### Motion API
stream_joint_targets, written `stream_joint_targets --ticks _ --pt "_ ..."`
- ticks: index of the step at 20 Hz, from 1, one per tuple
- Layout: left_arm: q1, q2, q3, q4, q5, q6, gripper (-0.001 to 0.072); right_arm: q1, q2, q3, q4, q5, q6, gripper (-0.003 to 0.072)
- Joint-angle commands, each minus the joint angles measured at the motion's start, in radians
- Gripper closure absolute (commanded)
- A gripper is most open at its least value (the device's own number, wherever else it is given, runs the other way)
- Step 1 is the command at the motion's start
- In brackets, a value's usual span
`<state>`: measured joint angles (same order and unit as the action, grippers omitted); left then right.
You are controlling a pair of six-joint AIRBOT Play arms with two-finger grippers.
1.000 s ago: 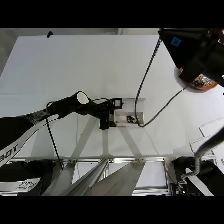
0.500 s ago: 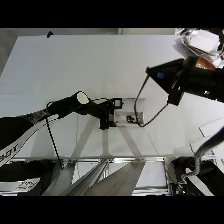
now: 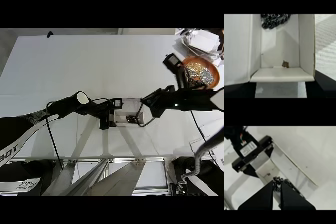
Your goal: Fold the box and place the chain.
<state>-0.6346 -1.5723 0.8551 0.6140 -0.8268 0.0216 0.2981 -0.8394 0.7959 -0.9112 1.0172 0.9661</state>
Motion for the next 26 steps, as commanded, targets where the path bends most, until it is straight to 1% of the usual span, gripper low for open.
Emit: stream_joint_targets --ticks 1,6,7,8,9,11,16,17,19,20,23,25,26 --pt "0.001 0.001 0.000 0.000 0.000 0.000 0.0385 0.069 -0.105 -0.036 -0.040 -0.047 0.007 0.0667" --pt "0.001 0.001 0.000 0.000 0.000 0.000 0.0385 0.133 -0.241 -0.036 -0.098 -0.053 0.067 0.0665" --pt "0.001 0.001 0.000 0.000 0.000 0.000 0.0385 0.145 -0.261 -0.036 -0.123 -0.063 0.118 0.0651" --pt "0.001 0.001 0.000 0.000 0.000 0.000 0.0385 0.157 -0.275 -0.036 -0.157 -0.076 0.169 0.0587" --pt "0.001 0.000 0.000 0.000 0.000 0.000 0.0385 0.167 -0.281 -0.036 -0.190 -0.090 0.206 0.0562" --pt "0.001 0.001 0.000 0.000 0.000 0.000 0.0385 0.183 -0.281 -0.036 -0.227 -0.108 0.240 0.0561" --pt "0.001 0.001 0.000 0.000 0.000 0.000 0.0385 0.178 -0.272 -0.035 -0.233 -0.110 0.262 0.0543" --pt "0.001 0.001 0.000 0.000 0.000 0.000 0.0385 0.157 -0.256 -0.035 -0.233 -0.102 0.275 0.0542" --pt "0.001 0.000 0.000 0.000 0.000 0.000 0.0385 0.073 -0.196 -0.034 -0.234 -0.071 0.343 0.0438" --pt "0.001 0.001 0.000 0.000 0.000 0.000 0.0385 0.014 -0.162 -0.034 -0.234 -0.043 0.344 0.0411" --pt "0.001 0.001 0.000 0.000 0.000 0.000 0.0385 -0.168 -0.098 -0.034 -0.296 0.045 0.345 0.0410" --pt "0.001 0.001 0.000 0.000 0.000 0.000 0.0385 -0.263 -0.115 -0.034 -0.421 0.063 0.406 0.0416" --pt "0.001 0.001 0.000 0.000 0.000 0.000 0.0385 -0.295 -0.144 -0.034 -0.494 0.068 0.441 0.0415"
